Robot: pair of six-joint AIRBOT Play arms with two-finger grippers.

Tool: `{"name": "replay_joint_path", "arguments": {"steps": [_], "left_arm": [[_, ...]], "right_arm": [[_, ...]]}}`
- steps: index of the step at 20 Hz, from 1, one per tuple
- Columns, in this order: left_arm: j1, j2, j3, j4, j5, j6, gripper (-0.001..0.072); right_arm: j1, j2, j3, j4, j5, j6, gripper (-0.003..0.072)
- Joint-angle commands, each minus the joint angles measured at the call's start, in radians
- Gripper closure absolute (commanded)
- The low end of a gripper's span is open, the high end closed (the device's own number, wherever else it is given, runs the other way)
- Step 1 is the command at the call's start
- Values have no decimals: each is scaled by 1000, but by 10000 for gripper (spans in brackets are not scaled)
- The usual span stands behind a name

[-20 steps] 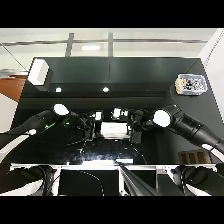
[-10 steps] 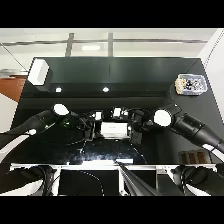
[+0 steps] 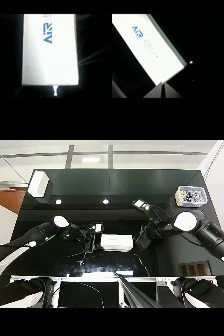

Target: Fold the box and place the chain.

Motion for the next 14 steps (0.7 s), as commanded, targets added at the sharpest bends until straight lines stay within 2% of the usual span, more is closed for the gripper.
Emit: {"name": "replay_joint_path", "arguments": {"steps": [1,3,5,9,14], "left_arm": [[0,-1,0,0,3,0,307],[0,-1,0,0,3,0,307],[0,-1,0,0,3,0,307],[0,-1,0,0,3,0,307],[0,-1,0,-1,3,0,307]], "right_arm": [[-83,0,-103,412,-77,50,646],[-79,-45,-160,609,-117,8,646],[-76,-105,-174,696,-119,-8,646],[-69,-211,-174,721,-126,-10,645],[-51,-233,-174,692,-142,-23,645]]}}
